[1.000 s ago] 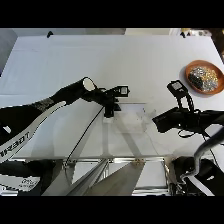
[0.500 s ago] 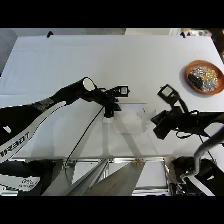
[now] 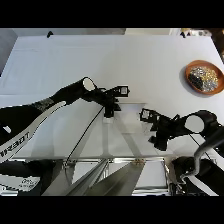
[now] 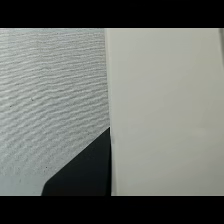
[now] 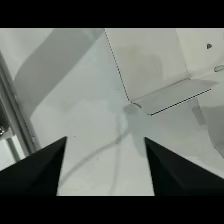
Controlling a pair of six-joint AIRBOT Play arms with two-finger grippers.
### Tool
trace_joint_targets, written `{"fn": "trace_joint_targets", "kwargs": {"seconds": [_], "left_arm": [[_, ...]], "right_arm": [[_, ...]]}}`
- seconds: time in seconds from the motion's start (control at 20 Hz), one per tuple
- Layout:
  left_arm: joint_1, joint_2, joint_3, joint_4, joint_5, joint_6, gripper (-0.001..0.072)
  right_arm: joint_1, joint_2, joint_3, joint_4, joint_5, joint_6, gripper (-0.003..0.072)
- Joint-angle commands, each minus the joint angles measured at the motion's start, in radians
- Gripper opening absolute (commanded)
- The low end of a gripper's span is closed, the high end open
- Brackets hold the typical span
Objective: Fold the box and place the chain.
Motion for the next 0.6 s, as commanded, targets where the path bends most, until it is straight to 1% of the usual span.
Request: {"fn": "trace_joint_targets", "kwargs": {"seconds": [0.0, 0.05, 0.1, 0.15, 0.3, 0.45, 0.55], "left_arm": [[0.000, 0.000, 0.000, 0.000, 0.000, 0.001, 0.0010], [0.000, 0.000, 0.000, 0.000, -0.001, 0.001, 0.0010], [0.000, 0.000, 0.000, 0.000, 0.000, 0.001, 0.0010], [0.000, 0.000, 0.000, 0.000, 0.000, 0.001, 0.0010], [0.000, 0.000, 0.000, 0.000, 0.000, 0.001, 0.0010], [0.000, 0.000, 0.000, 0.000, 0.000, 0.001, 0.0010], [0.000, 0.000, 0.000, 0.000, 0.000, 0.001, 0.0010]], "right_arm": [[0.056, -0.018, -0.051, -0.049, -0.187, -0.069, 0.0623], [0.092, -0.018, -0.069, -0.070, -0.249, -0.069, 0.0635], [0.128, -0.018, -0.092, -0.093, -0.306, -0.069, 0.0672], [0.156, -0.018, -0.114, -0.109, -0.357, -0.069, 0.0678], [0.189, -0.018, -0.154, -0.151, -0.483, -0.069, 0.0688], [0.189, -0.018, -0.155, -0.195, -0.599, -0.054, 0.0688], [0.188, -0.018, -0.154, -0.232, -0.642, -0.060, 0.0688]]}}
